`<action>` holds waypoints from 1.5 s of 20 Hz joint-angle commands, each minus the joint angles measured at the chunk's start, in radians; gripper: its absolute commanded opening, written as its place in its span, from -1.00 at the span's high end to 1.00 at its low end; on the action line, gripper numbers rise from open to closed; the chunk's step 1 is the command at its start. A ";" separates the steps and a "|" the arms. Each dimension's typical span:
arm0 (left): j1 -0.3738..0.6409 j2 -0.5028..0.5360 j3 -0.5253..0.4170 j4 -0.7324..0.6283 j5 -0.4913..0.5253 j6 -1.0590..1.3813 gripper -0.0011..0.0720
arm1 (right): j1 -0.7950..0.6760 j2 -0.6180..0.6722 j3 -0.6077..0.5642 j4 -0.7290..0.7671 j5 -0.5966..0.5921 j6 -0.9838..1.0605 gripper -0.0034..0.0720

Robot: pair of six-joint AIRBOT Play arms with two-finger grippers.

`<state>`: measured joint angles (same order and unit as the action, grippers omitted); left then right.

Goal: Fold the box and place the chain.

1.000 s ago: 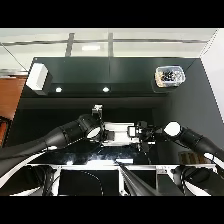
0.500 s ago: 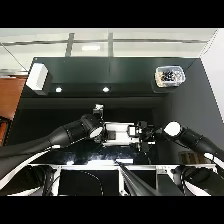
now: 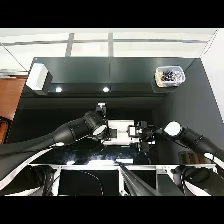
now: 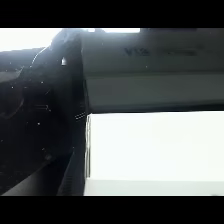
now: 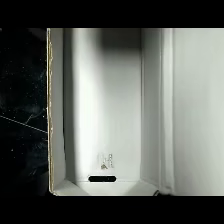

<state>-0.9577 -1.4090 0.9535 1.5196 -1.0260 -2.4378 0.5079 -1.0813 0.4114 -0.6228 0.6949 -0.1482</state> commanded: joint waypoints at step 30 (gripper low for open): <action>0.008 -0.002 0.006 0.069 -0.003 0.026 0.91 | 0.035 0.048 0.049 -0.088 0.069 0.257 0.26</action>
<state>-0.9508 -1.4109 0.9585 1.5887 -1.0328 -2.4115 0.5255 -1.0264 0.4610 -0.7616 0.7727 0.0818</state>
